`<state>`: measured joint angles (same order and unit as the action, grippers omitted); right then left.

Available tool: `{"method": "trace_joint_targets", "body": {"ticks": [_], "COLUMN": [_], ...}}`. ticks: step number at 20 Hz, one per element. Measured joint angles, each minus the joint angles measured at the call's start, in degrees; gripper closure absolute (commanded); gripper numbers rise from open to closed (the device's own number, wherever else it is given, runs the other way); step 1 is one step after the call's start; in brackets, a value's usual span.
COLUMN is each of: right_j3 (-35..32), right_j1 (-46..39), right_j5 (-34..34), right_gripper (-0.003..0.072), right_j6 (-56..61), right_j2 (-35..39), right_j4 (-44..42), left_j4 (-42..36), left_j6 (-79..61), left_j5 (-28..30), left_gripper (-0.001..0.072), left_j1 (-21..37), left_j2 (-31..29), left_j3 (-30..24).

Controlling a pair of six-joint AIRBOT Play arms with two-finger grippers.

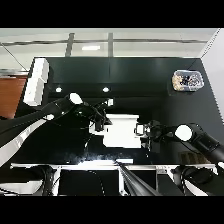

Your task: Fold the box and place the chain.

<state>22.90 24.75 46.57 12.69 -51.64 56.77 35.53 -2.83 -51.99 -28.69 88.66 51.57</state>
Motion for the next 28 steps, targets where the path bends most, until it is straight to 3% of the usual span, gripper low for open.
{"method": "trace_joint_targets", "body": {"ticks": [5,8,15,21,28], "right_j3": [-0.04,-0.11,-0.11,2.80,4.31], "right_j1": [0.28,0.33,0.33,-0.07,-3.78], "right_j5": [2.43,2.05,-6.43,-8.26,-8.79], "right_gripper": [0.0048,0.0047,0.0048,0.0047,0.0048], "right_j6": [-0.55,-0.72,-0.74,-0.92,-5.53], "right_j2": [0.00,0.00,0.00,-0.02,-2.16], "right_j4": [1.40,-2.49,-14.40,-10.47,-14.25], "left_j4": [0.00,0.00,0.02,0.02,0.00], "left_j6": [0.02,0.02,0.02,0.02,-0.50], "left_j5": [0.04,0.04,0.11,0.20,0.63], "left_gripper": [0.0683,0.0684,0.0684,0.0684,0.0684], "left_j1": [-0.02,-0.02,-0.02,-0.02,0.00], "left_j2": [0.02,0.02,0.02,0.02,0.02], "left_j3": [0.00,0.00,0.00,0.00,0.00]}}
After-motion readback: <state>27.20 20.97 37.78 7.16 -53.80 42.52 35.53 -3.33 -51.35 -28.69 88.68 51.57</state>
